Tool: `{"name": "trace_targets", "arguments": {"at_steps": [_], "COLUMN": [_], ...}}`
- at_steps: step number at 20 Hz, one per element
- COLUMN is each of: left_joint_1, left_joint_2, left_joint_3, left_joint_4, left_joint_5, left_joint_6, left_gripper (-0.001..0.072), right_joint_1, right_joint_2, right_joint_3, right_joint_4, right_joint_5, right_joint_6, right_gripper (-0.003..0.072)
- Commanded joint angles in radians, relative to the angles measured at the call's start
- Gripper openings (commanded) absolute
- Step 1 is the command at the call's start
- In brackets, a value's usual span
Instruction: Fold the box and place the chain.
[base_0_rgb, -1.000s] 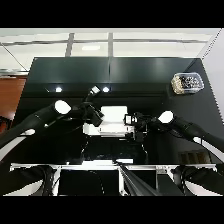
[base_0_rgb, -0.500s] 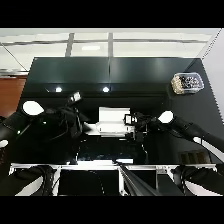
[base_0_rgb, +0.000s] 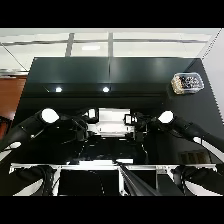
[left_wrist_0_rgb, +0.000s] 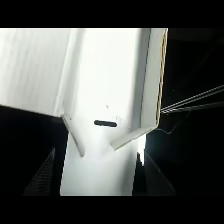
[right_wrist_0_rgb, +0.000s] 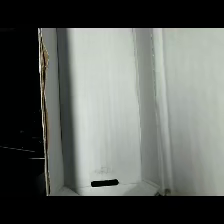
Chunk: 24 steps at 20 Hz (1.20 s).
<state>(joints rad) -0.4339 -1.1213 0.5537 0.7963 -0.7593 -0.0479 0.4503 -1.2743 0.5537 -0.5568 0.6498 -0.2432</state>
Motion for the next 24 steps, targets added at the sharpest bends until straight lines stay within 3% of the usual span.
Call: {"name": "trace_targets", "arguments": {"at_steps": [1, 2, 4, 10, 15, 17, 18, 19, 20, 21, 23, 24], "left_joint_1": [-0.034, -0.034, -0.034, -0.039, -0.061, -0.063, -0.063, -0.064, -0.064, -0.064, -0.064, -0.064], "left_joint_2": [-0.035, -0.035, -0.035, -0.051, -0.106, -0.119, -0.119, -0.119, -0.119, -0.119, -0.119, -0.119], "left_joint_3": [-0.001, -0.001, -0.001, -0.001, -0.001, -0.001, -0.001, -0.001, -0.001, -0.001, -0.001, -0.001], "left_joint_4": [-0.013, -0.035, -0.084, -0.257, -0.282, -0.281, -0.282, -0.282, -0.282, -0.281, -0.281, -0.282], "left_joint_5": [0.053, 0.053, 0.053, 0.049, 0.050, 0.052, 0.053, 0.053, 0.054, 0.053, 0.049, 0.050], "left_joint_6": [0.015, 0.016, 0.016, 0.019, 0.023, 0.023, 0.023, 0.025, 0.028, 0.030, 0.043, 0.044], "left_gripper": [0.0452, 0.0341, 0.0236, 0.0237, 0.0235, 0.0127, 0.0128, 0.0181, 0.0334, 0.0404, 0.0340, 0.0412], "right_joint_1": [0.000, 0.000, 0.000, 0.000, 0.000, 0.000, 0.000, 0.000, 0.000, 0.000, 0.000, 0.000], "right_joint_2": [0.000, 0.000, 0.000, 0.000, 0.000, 0.000, 0.000, 0.000, 0.000, 0.000, 0.000, 0.000], "right_joint_3": [0.000, 0.000, 0.000, 0.000, 0.000, 0.000, 0.000, 0.000, 0.000, 0.000, 0.000, 0.000], "right_joint_4": [0.000, 0.000, 0.000, 0.001, 0.001, 0.001, 0.001, 0.001, 0.001, 0.001, 0.001, 0.001], "right_joint_5": [0.001, 0.001, 0.000, 0.000, 0.000, 0.000, 0.000, 0.000, 0.000, 0.000, 0.000, 0.000], "right_joint_6": [0.000, 0.000, 0.000, 0.000, 0.000, 0.000, 0.000, 0.000, 0.000, 0.000, 0.000, 0.000], "right_gripper": [0.0057, 0.0057, 0.0057, 0.0057, 0.0057, 0.0058, 0.0057, 0.0057, 0.0057, 0.0057, 0.0057, 0.0057]}}
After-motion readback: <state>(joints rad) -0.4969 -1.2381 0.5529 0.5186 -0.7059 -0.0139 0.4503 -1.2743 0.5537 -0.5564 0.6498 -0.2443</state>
